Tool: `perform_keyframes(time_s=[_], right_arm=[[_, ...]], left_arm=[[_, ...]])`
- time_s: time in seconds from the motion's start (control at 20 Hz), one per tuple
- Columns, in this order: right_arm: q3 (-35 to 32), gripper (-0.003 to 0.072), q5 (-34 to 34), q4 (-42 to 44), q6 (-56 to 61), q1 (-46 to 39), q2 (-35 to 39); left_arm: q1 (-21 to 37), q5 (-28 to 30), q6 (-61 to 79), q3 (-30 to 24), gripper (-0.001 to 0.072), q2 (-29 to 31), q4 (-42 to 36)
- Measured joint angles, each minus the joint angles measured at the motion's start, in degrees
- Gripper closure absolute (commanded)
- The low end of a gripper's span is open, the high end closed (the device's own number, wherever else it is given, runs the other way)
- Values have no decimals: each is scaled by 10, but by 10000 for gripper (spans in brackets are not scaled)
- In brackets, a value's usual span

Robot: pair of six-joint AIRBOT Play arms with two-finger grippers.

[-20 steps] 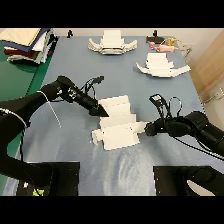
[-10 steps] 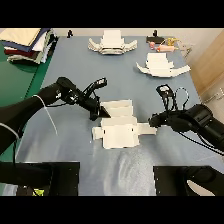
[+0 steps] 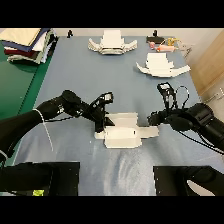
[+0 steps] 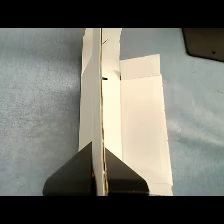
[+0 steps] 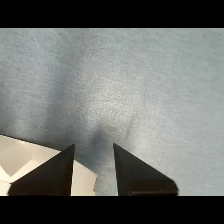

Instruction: Fold the box.

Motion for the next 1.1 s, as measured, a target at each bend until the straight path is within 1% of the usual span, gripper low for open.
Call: perform_keyframes(time_s=[0.15, 0.45, 0.85, 1.1], right_arm=[[0, 311, 2, 0, 0, 0, 0], [0, 311, 3, 0, 0, 0, 0], [0, 311, 3, 4, 0, 0, 0], [0, 311, -1, 5, 0, 0, 0]], left_arm=[[-21, 19, -39, -2, 698, 3, 28], [-32, 32, -88, 4, 697, 15, 58], [-33, 15, -112, 11, 697, 21, 66], [-34, -22, -114, 12, 696, 23, 61]])
